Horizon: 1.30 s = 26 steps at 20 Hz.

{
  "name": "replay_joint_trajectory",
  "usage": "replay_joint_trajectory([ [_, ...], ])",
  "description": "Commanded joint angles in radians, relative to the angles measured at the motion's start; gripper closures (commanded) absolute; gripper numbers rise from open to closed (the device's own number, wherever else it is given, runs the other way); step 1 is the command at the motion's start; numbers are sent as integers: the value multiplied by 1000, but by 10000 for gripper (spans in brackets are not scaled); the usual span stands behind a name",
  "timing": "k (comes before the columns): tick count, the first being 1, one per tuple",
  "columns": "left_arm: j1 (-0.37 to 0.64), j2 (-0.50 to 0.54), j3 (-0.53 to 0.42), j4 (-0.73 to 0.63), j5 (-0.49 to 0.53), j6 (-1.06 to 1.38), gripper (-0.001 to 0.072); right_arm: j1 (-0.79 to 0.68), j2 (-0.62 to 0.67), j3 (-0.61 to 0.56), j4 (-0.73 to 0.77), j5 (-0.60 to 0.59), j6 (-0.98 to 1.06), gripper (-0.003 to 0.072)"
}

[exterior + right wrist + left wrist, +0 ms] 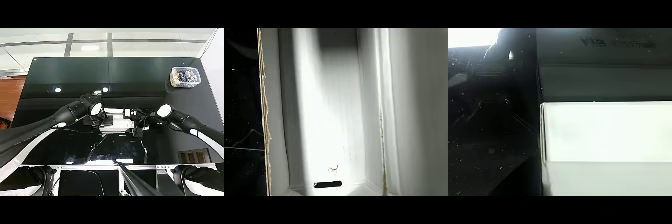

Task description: Fold the box and place the chain.

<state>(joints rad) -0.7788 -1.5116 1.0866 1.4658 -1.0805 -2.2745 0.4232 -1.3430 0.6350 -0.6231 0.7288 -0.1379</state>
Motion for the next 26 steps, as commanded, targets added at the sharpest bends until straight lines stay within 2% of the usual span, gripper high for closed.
replay_joint_trajectory([
  [1,1,0,1,-6,2,4,686,1,0,0,3,29,0,402],
  [2,1,0,1,-6,2,4,686,1,3,1,6,36,8,172],
  [3,1,0,1,-6,2,4,686,0,17,1,-1,38,44,-20],
  [9,1,0,1,-16,5,0,687,-31,204,1,-261,145,177,-22],
  [20,-2,0,1,-31,1,0,686,-47,208,0,-267,150,186,-22],
  [26,-2,0,0,-7,22,-8,687,-48,207,0,-262,112,156,-21],
])
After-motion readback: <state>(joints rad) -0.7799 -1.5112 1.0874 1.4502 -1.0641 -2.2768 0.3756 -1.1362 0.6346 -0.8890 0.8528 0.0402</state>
